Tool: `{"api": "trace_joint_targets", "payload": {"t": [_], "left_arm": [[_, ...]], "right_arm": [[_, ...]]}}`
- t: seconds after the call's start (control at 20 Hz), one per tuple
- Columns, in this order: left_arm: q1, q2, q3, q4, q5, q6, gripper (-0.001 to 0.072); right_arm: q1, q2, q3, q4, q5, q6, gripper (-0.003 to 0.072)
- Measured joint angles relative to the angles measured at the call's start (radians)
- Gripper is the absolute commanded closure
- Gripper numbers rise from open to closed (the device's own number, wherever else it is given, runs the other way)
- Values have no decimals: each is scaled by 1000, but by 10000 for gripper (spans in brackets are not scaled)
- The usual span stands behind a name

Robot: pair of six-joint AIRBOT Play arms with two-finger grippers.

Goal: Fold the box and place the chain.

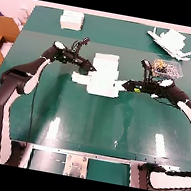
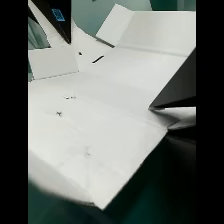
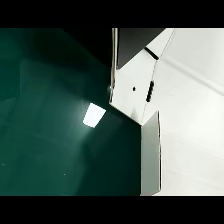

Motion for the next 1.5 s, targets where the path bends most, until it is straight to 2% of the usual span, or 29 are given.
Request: {"api": "trace_joint_targets", "payload": {"t": [0.3,0.35,0.4,0.5,0.7,0.75,0.85,0.9,1.5], "left_arm": [[-4,-2,0,-1,-12,20,521],[-8,-3,0,-2,-13,24,545],[-12,-5,0,-3,-14,31,607],[-18,-8,0,-7,-16,45,689],[-22,-10,0,-8,-5,60,690],[-22,-10,0,-8,-2,66,690],[-23,-11,0,-6,-3,92,691],[-24,-11,0,-13,2,114,691],[10,-9,0,-130,-169,426,695]], "right_arm": [[0,0,0,0,0,0,678],[0,0,0,0,0,0,678],[0,0,0,-1,0,0,678],[0,0,0,-3,-3,0,678],[0,0,0,-3,-4,0,677],[0,0,0,-3,-4,-1,663],[0,0,0,2,-3,-7,368],[0,0,0,1,4,-10,312],[-96,0,0,37,-3,-14,314]]}}
